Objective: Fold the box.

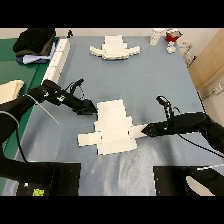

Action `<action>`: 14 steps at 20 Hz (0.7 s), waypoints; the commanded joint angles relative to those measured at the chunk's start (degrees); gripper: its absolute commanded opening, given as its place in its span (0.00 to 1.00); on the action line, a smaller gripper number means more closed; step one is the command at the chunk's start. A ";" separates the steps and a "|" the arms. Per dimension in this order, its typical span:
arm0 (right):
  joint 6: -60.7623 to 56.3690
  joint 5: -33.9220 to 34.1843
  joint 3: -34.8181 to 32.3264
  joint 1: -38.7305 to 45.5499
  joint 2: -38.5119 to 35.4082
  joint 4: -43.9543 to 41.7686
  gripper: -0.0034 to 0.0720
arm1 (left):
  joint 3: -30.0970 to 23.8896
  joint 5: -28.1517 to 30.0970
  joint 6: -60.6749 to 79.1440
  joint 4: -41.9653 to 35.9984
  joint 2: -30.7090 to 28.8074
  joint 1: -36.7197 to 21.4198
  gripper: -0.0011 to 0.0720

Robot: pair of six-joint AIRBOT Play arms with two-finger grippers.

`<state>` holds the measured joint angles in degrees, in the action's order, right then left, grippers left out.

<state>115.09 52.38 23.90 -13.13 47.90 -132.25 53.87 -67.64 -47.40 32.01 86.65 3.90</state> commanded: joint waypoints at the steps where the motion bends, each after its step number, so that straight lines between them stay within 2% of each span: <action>1: -0.22 -0.72 -0.07 -0.39 -0.09 0.44 0.05 | 3.17 -1.33 5.14 -3.72 6.01 1.92 0.73; 6: -0.22 -0.94 -0.07 -0.39 -0.04 0.81 0.05 | 10.10 -6.78 9.11 -4.17 10.56 5.29 0.73; 10: -0.22 -0.96 -0.07 -0.39 -0.04 1.38 0.05 | 11.39 -10.60 10.73 -3.23 10.64 5.40 0.72; 11: -0.22 -1.01 -0.07 -0.39 -0.04 1.38 0.05 | 11.39 -11.06 10.80 -2.89 10.64 5.44 0.65; 12: -0.22 -0.98 -0.07 -0.39 -0.04 1.42 0.05 | 11.39 -11.67 11.61 -2.40 10.64 5.44 0.43; 14: -0.22 -0.98 -0.07 -0.39 -0.04 1.44 0.05 | 11.39 -12.44 12.52 -2.12 10.64 5.42 0.39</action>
<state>114.89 51.44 23.83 -13.45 47.86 -131.00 64.86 -78.08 -36.40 29.32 97.12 9.30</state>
